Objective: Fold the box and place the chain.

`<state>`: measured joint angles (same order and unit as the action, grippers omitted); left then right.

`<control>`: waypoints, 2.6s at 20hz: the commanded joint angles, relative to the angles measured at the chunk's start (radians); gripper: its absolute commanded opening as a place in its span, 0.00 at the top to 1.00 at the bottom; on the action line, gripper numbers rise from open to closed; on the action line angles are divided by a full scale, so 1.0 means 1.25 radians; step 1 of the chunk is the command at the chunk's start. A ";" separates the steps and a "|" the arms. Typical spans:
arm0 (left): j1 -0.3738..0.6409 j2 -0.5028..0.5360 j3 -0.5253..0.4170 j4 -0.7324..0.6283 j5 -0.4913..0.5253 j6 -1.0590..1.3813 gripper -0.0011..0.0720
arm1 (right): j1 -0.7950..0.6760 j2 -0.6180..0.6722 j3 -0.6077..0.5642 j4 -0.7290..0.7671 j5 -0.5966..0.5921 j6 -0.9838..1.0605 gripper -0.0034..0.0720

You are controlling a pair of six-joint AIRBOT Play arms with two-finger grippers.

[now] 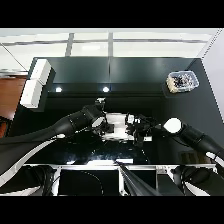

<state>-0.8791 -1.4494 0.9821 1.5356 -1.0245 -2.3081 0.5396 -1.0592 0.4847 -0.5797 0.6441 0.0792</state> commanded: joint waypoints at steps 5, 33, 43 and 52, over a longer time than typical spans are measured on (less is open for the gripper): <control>0.000 0.000 0.000 0.000 -0.007 0.000 0.95 | -0.125 0.136 0.001 -0.144 0.159 0.304 0.92; 0.000 0.000 0.000 -0.003 -0.006 0.000 0.95 | -0.592 -0.037 0.001 -0.211 0.490 0.891 0.92; 0.000 0.000 0.000 -0.003 0.003 -0.004 0.95 | -0.476 -0.138 0.001 -0.081 0.471 0.796 0.92; 0.000 0.000 0.000 -0.003 0.002 -0.004 0.95 | -0.476 -0.138 0.001 0.018 0.491 0.734 0.90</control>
<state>-0.8791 -1.4494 0.9821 1.5318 -1.0245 -2.3138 -0.0570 -1.2308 0.4858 -0.5823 1.2522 1.0191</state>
